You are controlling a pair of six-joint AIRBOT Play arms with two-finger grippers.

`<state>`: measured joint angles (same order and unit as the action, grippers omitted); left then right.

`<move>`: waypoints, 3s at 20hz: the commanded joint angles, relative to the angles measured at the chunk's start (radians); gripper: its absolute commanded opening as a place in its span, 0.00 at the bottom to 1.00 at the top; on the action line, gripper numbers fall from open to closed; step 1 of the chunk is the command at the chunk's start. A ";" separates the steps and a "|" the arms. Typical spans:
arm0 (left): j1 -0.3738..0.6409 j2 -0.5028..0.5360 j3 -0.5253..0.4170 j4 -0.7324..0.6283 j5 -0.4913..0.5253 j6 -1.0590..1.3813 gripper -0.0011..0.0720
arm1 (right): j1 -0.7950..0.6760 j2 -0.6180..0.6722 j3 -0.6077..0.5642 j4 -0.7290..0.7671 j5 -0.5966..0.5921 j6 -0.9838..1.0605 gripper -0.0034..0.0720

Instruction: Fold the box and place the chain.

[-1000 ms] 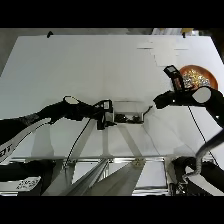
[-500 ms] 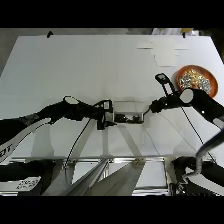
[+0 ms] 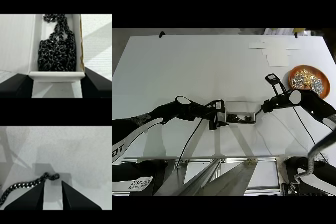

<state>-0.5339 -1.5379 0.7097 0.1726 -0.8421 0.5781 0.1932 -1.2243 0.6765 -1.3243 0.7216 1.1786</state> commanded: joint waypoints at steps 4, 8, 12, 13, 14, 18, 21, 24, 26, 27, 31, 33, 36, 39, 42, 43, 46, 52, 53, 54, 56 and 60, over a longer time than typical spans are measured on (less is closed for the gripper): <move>0.000 0.000 0.001 0.000 0.000 0.000 0.30 | 0.001 -0.046 0.000 -0.003 -0.011 0.003 0.37; 0.000 0.000 0.001 0.000 0.000 0.000 0.30 | 0.001 -0.048 0.000 0.005 -0.012 0.003 0.37; 0.000 0.000 0.001 0.000 0.000 0.000 0.30 | 0.010 -0.048 0.000 0.029 -0.018 -0.010 0.37; 0.000 0.000 0.001 0.000 0.000 0.000 0.30 | 0.024 -0.048 0.000 0.027 -0.018 -0.024 0.37; 0.000 0.000 0.001 0.000 0.000 0.000 0.30 | 0.044 -0.048 0.000 0.025 -0.018 -0.043 0.37; 0.000 0.000 0.001 0.000 0.000 0.000 0.30 | 0.105 -0.048 0.000 0.021 -0.027 -0.061 0.36; 0.000 0.000 0.001 0.000 0.000 0.000 0.30 | 0.109 -0.048 0.000 0.021 -0.023 -0.061 0.35; 0.000 0.000 0.001 0.000 0.000 0.000 0.30 | 0.109 -0.039 0.000 0.023 -0.010 -0.061 0.35; 0.000 0.000 0.001 0.000 0.000 0.000 0.30 | 0.109 -0.014 0.000 0.023 -0.003 -0.060 0.35; 0.000 0.000 0.001 0.000 0.000 0.000 0.30 | 0.109 0.003 0.000 0.022 -0.001 -0.060 0.35; 0.000 0.000 0.001 0.000 0.000 0.000 0.30 | 0.109 0.035 0.000 0.023 0.033 -0.061 0.35; 0.000 0.000 0.001 0.000 0.000 0.000 0.30 | 0.109 0.034 0.000 0.023 0.049 -0.061 0.35; 0.000 0.000 0.001 0.000 0.000 0.000 0.30 | 0.109 0.034 -0.016 0.022 0.044 -0.061 0.35; 0.000 0.000 0.001 0.000 0.000 0.000 0.30 | 0.109 0.029 -0.031 0.022 0.027 -0.062 0.35; 0.000 0.000 0.001 0.000 0.000 0.000 0.30 | 0.111 0.029 -0.031 0.022 0.016 -0.062 0.35; 0.000 0.000 0.001 0.000 0.000 0.000 0.30 | 0.116 0.028 -0.031 0.019 0.006 -0.064 0.35; 0.000 0.000 0.001 0.000 0.000 0.000 0.30 | 0.146 0.028 -0.031 0.017 -0.011 -0.092 0.33; 0.000 0.000 0.001 0.000 0.000 0.000 0.30 | 0.148 0.027 -0.031 -0.019 -0.008 -0.076 0.33; 0.000 0.000 0.001 0.000 0.000 0.000 0.30 | 0.148 0.027 -0.031 -0.019 -0.009 -0.076 0.33; 0.000 0.000 0.001 0.000 0.000 0.000 0.30 | 0.148 0.027 -0.031 -0.019 -0.011 -0.076 0.33; 0.000 0.000 0.001 0.000 0.000 0.000 0.30 | 0.148 0.024 -0.031 -0.019 -0.014 -0.076 0.33; 0.000 0.000 0.001 0.000 0.000 0.000 0.30 | 0.148 -0.028 -0.031 -0.003 -0.013 -0.076 0.33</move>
<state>-0.5339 -1.5379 0.7097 0.1722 -0.8417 0.5781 0.3405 -1.2263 0.6464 -1.3384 0.7086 1.1004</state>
